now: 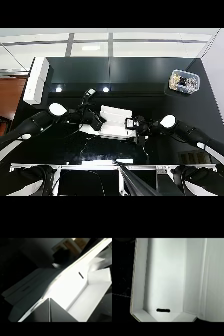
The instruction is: Fold the box and place the chain.
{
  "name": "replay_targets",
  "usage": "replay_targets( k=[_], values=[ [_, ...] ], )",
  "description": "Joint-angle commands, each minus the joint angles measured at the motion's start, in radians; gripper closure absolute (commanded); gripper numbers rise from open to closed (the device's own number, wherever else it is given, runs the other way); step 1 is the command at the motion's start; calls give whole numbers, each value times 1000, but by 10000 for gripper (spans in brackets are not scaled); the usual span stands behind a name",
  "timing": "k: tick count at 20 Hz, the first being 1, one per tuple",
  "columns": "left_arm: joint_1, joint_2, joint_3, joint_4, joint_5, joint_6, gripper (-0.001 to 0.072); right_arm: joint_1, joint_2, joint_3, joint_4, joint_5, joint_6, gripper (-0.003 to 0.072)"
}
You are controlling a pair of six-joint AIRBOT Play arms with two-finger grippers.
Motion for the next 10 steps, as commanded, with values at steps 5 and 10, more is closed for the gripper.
replay_targets(
  k=[5, 10],
  values=[
    [114, -5, 26, -139, -291, 160, 682, 1, -1, 0, -2, 3, -2, 556],
    [116, -5, 26, -190, -271, 218, 684, 1, -1, 0, -2, 3, -2, 556]
  ],
)
